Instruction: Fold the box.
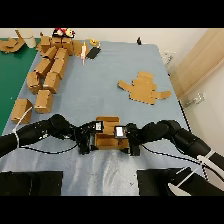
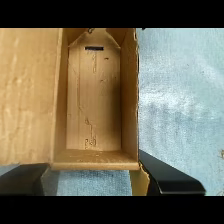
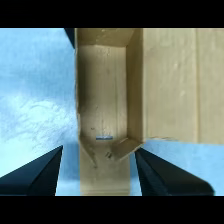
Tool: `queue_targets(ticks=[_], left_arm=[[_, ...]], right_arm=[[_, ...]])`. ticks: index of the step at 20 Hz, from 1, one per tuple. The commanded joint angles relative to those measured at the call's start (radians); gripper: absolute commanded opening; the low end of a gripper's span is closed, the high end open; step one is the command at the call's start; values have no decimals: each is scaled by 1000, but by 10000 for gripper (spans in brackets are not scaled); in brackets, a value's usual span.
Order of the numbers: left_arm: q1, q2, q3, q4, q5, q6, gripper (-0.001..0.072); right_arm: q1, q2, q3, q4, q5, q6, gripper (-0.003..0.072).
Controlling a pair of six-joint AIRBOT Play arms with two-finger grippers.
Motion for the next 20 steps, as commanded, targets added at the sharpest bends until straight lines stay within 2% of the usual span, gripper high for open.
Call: queue_targets(ticks=[1,6,10,13,16,18,19,20], left_arm=[[0,0,0,0,3,0,505],[0,0,0,0,2,0,504],[0,0,0,0,3,0,504],[0,0,0,0,3,0,504],[0,0,0,0,3,0,504],[0,0,0,0,3,0,505],[0,0,0,0,3,0,504],[0,0,0,0,3,0,504]], right_arm=[[0,42,0,-44,-27,47,720],[0,90,1,-67,-86,111,720],[0,220,1,-129,-128,281,720],[0,327,0,-91,-157,491,720],[0,399,0,6,-182,691,720],[0,425,-2,100,-178,1007,720],[0,427,-2,101,-182,1124,659],[0,425,-2,103,-182,1225,659]])
